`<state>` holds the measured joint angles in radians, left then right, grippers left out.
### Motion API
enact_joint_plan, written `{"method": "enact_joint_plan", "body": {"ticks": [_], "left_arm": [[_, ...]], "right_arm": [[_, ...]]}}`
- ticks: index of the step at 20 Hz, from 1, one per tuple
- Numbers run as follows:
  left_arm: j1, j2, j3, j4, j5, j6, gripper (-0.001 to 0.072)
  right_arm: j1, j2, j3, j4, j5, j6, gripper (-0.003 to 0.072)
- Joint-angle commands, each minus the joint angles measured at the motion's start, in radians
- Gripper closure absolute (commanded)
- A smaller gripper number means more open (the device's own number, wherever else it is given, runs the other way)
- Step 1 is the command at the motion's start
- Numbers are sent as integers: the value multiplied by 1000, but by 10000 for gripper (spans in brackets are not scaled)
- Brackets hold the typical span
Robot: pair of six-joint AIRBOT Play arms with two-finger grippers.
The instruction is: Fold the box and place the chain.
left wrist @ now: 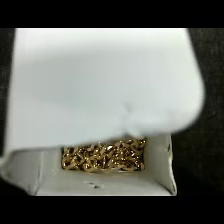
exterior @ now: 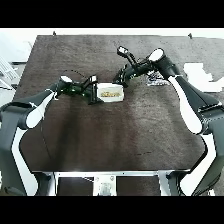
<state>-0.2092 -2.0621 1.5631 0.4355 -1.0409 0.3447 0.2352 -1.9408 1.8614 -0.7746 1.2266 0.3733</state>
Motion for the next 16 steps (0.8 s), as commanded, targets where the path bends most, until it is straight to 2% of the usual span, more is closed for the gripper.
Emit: {"method": "enact_joint_plan", "body": {"ticks": [1, 10, 16], "left_arm": [[0, 1, 0, 0, 0, 0, 298], [0, 1, 0, 0, 0, 0, 298], [0, 1, 0, 0, 0, 0, 298]], "right_arm": [[0, -18, 1, 1, 13, -19, 486], [0, -23, 1, 68, 148, -39, 424], [0, -33, 1, 64, 135, -46, 425]]}}
